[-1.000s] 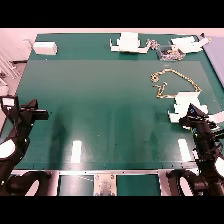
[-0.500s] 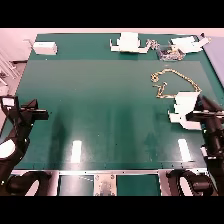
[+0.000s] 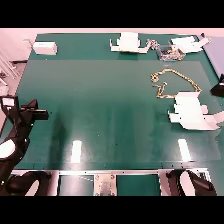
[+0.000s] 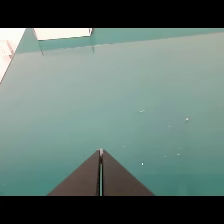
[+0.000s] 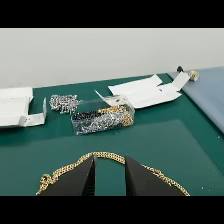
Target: Fold the box and place the chain.
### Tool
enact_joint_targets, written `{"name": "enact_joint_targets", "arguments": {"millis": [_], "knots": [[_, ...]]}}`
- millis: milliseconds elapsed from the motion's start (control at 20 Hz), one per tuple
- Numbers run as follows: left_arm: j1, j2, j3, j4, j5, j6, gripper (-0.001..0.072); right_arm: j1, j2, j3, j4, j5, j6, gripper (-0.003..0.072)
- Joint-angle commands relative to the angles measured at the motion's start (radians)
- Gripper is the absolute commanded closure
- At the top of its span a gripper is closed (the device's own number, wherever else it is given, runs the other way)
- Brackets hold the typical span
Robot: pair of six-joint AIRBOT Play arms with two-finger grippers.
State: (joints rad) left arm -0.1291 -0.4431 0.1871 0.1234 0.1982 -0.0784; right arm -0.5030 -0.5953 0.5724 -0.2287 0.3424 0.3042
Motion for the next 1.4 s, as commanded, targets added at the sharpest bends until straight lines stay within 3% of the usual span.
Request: {"name": "enact_joint_targets", "arguments": {"millis": [0,100,300,450,600,1100,1350], "knots": [[0.000,0.000,0.000,0.000,0.000,0.000,0.0689,-0.275,-0.249,0.198,-0.257,0.430,0.287,0.0384],[0.000,0.000,0.000,0.000,0.000,0.000,0.0689,-0.390,-0.331,0.280,-0.297,0.528,0.314,0.0384],[0.000,0.000,0.000,0.000,0.000,0.000,0.0689,-0.552,-0.332,0.293,-0.259,0.547,0.352,0.0382],[0.000,0.000,0.000,0.000,-0.001,0.000,0.0689,-0.603,-0.414,0.363,-0.376,0.575,0.407,0.0304],[0.000,0.000,0.000,0.000,0.000,0.000,0.0689,-0.603,-0.598,0.519,-0.562,0.703,0.504,0.0297],[0.000,0.000,0.000,0.000,0.000,0.000,0.0689,-0.599,-1.132,1.188,-0.921,1.250,0.709,0.0237],[0.000,0.000,0.000,0.000,0.001,0.000,0.0689,-0.587,-1.290,1.311,-0.948,1.335,0.673,0.0231]]}}
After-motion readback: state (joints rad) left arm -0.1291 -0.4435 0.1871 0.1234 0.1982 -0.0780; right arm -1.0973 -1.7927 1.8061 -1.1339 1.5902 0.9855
